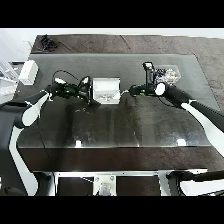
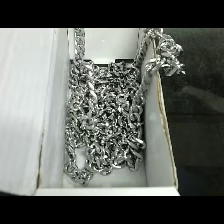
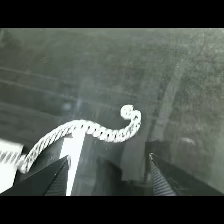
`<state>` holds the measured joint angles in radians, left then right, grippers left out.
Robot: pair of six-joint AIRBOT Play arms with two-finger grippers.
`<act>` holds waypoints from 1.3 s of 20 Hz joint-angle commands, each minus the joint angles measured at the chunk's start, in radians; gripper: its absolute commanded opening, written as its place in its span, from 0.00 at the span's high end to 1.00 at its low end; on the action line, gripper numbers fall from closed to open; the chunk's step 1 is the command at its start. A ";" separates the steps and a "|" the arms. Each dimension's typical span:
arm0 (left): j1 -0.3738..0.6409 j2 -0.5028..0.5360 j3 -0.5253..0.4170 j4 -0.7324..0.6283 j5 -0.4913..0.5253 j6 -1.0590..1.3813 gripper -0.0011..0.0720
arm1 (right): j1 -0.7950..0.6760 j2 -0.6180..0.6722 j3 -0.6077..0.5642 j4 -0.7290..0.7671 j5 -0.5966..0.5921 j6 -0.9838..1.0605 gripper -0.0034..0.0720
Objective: Fold the box and place the chain.
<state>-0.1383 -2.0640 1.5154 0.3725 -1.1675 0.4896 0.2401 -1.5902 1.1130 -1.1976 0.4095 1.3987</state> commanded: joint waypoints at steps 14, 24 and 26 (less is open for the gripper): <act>-0.001 0.000 0.000 0.000 0.000 0.000 0.50 | 0.000 -0.183 0.102 0.010 0.056 0.045 0.94; -0.001 0.000 0.000 0.000 0.000 0.000 0.50 | 0.015 0.112 0.109 0.012 0.052 0.045 0.94; -0.001 0.000 0.000 0.000 0.000 0.000 0.50 | 0.037 0.215 0.124 0.012 0.052 0.045 0.94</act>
<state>-0.1387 -2.0640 1.5154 0.3725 -1.1675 0.4896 0.2581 -1.5047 1.2224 -1.1908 0.4789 1.4448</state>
